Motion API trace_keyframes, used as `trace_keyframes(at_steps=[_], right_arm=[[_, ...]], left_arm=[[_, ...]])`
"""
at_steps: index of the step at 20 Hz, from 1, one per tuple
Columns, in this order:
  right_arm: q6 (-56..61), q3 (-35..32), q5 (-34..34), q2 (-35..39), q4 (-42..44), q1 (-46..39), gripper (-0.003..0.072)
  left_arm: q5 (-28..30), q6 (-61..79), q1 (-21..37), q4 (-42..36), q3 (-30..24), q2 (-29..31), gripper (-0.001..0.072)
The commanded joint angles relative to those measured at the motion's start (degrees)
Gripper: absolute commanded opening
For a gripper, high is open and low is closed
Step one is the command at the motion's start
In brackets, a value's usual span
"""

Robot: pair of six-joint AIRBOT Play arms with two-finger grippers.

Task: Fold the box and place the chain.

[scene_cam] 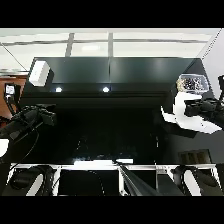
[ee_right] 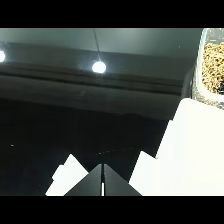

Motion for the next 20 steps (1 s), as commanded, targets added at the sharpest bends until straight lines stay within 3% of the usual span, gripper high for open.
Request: trace_keyframes(at_steps=[1, 15, 20], right_arm=[[0.0, 0.0, 0.0, 0.0, 0.0, 0.0, 0.0018], [-0.1, 0.0, -0.9, 0.0, 0.1, 0.0, 0.0018], [0.1, 0.0, -3.2, 0.0, 4.7, 0.0, 0.0018]], left_arm=[[0.0, 0.0, 0.0, 0.0, 0.0, 0.0, 0.0028], [0.4, 0.0, 0.0, 0.0, 0.0, 0.0, 0.0028], [10.9, 0.0, 0.0, -0.2, -0.1, -1.6, 0.0028]])
